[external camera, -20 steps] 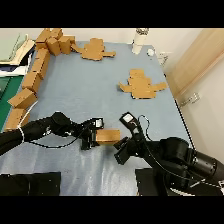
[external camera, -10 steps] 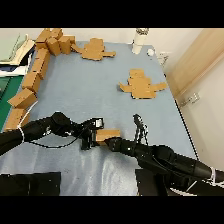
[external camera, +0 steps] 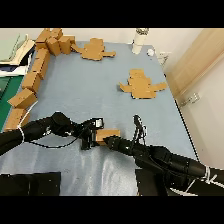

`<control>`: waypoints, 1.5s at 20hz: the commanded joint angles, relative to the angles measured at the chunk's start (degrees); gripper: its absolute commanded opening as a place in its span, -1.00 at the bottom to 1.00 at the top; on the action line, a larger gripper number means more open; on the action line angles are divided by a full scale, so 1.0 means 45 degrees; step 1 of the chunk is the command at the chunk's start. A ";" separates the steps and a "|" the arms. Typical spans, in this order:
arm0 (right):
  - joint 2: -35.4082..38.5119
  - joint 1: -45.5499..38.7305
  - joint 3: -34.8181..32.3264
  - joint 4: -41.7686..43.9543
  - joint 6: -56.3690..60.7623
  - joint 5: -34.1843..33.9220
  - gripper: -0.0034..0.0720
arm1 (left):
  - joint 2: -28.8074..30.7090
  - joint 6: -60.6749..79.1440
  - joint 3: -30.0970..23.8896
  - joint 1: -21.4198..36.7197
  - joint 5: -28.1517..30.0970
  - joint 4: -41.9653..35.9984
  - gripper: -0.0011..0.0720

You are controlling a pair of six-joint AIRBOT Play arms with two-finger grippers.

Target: Fold the box.

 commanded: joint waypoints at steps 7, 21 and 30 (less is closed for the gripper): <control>-0.0539 0.0068 -0.0019 -0.0015 0.0044 -0.0078 -0.91 | 0.0000 0.0000 0.0010 -0.0005 0.0000 0.0000 0.31; 0.0437 -0.7169 0.6776 -0.6256 -0.4187 -1.3109 -0.90 | 0.0000 0.0005 0.0010 -0.0005 0.0000 0.0000 0.31; -0.8330 -1.0569 1.2628 -0.1695 -1.0253 -1.4498 -0.90 | 0.0000 0.0005 0.0010 -0.0005 0.0389 -0.0068 0.31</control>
